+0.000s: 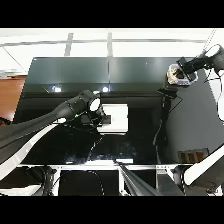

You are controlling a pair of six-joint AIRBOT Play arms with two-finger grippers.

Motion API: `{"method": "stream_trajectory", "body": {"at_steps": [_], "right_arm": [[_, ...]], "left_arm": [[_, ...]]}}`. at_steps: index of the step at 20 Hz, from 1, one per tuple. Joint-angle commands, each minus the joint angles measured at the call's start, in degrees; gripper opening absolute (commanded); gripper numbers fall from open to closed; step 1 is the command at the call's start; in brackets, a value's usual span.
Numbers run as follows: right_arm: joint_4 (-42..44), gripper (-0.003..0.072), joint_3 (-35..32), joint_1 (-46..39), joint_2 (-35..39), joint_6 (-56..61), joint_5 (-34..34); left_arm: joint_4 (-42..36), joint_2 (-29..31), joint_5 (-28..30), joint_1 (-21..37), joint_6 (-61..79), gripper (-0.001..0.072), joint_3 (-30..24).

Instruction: Fold the box and place the chain.

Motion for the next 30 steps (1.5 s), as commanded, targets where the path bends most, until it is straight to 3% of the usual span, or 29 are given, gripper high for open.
{"method": "stream_trajectory", "body": {"at_steps": [1,5,11,15,21,30], "right_arm": [[0.2,0.0027,0.0,0.0,5.8,-13.6,2.1],[0.2,0.0026,0.0,0.0,17.0,-20.8,2.2],[0.5,0.0024,0.1,0.0,33.3,-23.5,-5.9],[3.2,0.0024,2.0,0.0,41.0,-25.6,-6.1],[10.4,0.0024,10.7,2.3,45.9,-26.0,-3.6],[23.7,0.0025,10.8,5.7,49.0,-26.5,6.3]], "left_arm": [[0.0,0.0,0.1,0.0,0.0,0.0028,0.0],[0.0,0.0,0.1,0.0,0.0,0.0028,0.0],[0.0,0.0,0.2,0.0,0.0,0.0028,0.0],[0.0,0.0,0.2,0.0,0.0,0.0028,0.0],[0.0,0.0,0.2,0.0,0.0,0.0028,0.0],[0.0,0.0,0.2,0.0,0.0,0.0028,0.0]]}}
